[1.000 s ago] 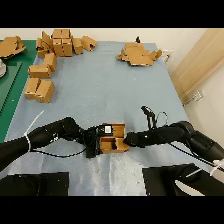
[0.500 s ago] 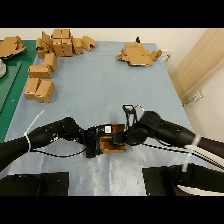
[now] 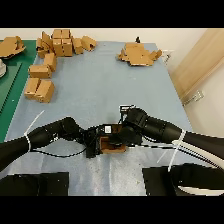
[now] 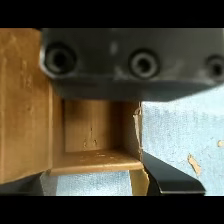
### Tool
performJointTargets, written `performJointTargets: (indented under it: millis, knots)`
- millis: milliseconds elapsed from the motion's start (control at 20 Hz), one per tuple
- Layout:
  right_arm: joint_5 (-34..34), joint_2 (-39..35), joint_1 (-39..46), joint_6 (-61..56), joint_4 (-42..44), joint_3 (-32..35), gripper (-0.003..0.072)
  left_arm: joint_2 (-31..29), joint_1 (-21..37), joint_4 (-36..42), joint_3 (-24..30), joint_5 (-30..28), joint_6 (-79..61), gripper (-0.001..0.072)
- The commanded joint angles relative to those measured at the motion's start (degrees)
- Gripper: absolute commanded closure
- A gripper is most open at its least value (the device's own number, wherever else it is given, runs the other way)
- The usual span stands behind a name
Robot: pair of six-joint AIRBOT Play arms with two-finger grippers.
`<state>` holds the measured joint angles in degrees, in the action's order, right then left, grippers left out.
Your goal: Fold the box.
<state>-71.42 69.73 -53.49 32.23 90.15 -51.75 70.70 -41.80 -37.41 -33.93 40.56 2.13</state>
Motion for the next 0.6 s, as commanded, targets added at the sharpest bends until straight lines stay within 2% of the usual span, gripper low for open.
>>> performJointTargets:
  millis: [0, 200, 250, 350, 550]
  knots:
    - [-6.7, 0.3, -1.3, -2.5, -1.1, -2.5, 0.0358, 0.0, 0.0, 0.0, 0.0, 0.0, 0.0, 0.0323]
    - [-7.1, 0.4, -1.5, -2.9, -1.2, -3.0, 0.0357, 0.0, 0.0, 0.0, 0.0, 0.0, 0.0, 0.0323]
    - [-7.1, 0.7, -1.5, -2.9, -1.4, -3.0, 0.0343, 0.0, 0.0, 0.0, 0.0, 0.0, 0.0, 0.0324]
    - [-7.1, 1.8, -1.5, -3.0, -2.3, -3.0, 0.0266, 0.0, 0.0, 0.0, 0.0, 0.0, 0.0, 0.0323]
    - [-6.6, 5.4, -1.5, -3.1, -1.6, -3.0, 0.0240, 0.0, 0.0, 0.0, 0.0, 0.0, 0.0, 0.0323]
